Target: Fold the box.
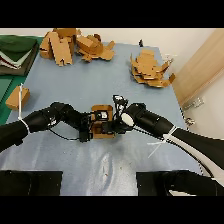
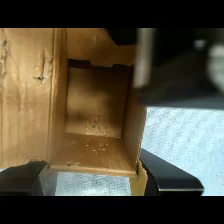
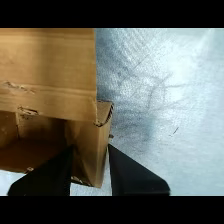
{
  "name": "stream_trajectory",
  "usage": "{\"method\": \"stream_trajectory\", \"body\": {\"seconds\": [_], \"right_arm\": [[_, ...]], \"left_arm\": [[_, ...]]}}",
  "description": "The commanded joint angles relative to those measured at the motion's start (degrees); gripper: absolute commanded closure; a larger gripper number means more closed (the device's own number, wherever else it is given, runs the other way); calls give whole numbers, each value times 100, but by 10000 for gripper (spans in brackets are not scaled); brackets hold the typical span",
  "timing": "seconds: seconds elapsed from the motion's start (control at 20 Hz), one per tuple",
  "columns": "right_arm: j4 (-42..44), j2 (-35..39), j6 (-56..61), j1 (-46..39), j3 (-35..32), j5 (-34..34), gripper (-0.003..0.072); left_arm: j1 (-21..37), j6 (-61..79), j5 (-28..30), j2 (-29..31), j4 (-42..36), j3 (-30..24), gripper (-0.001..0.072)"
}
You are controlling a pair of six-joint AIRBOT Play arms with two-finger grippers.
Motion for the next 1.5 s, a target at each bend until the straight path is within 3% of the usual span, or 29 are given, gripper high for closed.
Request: {"method": "stream_trajectory", "body": {"seconds": [0.0,0.4,0.7,0.95,1.0,1.05,1.1,1.3,1.4,1.45], "right_arm": [[-269,-129,157,9,103,17,335],[-334,-767,286,0,151,24,336],[-527,-815,474,2,157,-175,643],[-525,-817,472,7,157,-374,680],[-514,-815,472,7,157,-420,660],[-505,-815,472,4,157,-431,507],[-501,-813,474,0,157,-415,439],[-505,-719,474,-2,157,-155,435],[-527,-636,487,-28,160,94,317],[-531,-581,490,-50,160,120,317]], "left_arm": [[0,9,-4,2,-17,2,535],[-22,9,-2,2,-42,2,535],[-24,11,-2,2,-42,2,535],[-24,11,0,2,-39,2,536],[-24,11,0,2,-39,2,536],[-24,11,0,2,-39,2,536],[-24,9,2,2,-39,2,535],[-24,9,9,2,-42,2,535],[-24,11,4,2,-39,2,535],[-24,11,4,0,-39,2,535]]}}
